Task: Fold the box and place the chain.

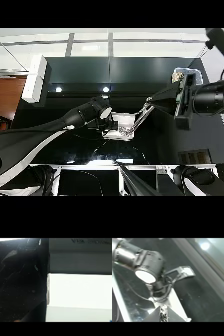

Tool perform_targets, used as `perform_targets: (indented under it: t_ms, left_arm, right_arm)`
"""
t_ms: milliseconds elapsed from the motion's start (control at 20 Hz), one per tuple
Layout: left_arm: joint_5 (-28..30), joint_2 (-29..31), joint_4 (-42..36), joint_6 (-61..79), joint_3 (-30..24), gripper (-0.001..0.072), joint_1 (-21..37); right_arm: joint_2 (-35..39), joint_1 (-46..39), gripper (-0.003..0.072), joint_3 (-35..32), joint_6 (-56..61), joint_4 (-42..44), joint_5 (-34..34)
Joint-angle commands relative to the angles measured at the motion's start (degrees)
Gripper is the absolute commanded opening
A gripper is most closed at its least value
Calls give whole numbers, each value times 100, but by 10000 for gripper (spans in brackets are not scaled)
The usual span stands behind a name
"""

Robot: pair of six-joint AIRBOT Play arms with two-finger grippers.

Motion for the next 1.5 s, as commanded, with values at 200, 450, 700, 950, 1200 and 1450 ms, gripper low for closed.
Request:
perform_targets:
  t_ms: [200, 450, 700, 950, 1200, 1450]
  left_arm:
    - [2, -2, 0, 2, 4, 31, 0]
    - [20, -2, 0, 0, 4, 31, 0]
    - [17, -2, 2, 0, 4, 30, 0]
    - [22, -2, 2, 2, 4, 30, 2]
    - [20, -2, 2, 2, 4, 30, 4]
    - [17, -2, 2, 0, 4, 30, 2]
  right_arm:
    - [2, -70, 7, 354, 219, -197, 155]
    - [-70, 175, 7, 354, 251, 212, 127]
    - [-592, 542, 7, 299, 251, 647, 52]
    - [-726, 573, 7, -966, 293, 643, -367]
    - [-887, 601, 9, -2562, 291, 713, -1720]
    - [-1482, 750, 50, -2955, 201, 752, -2216]
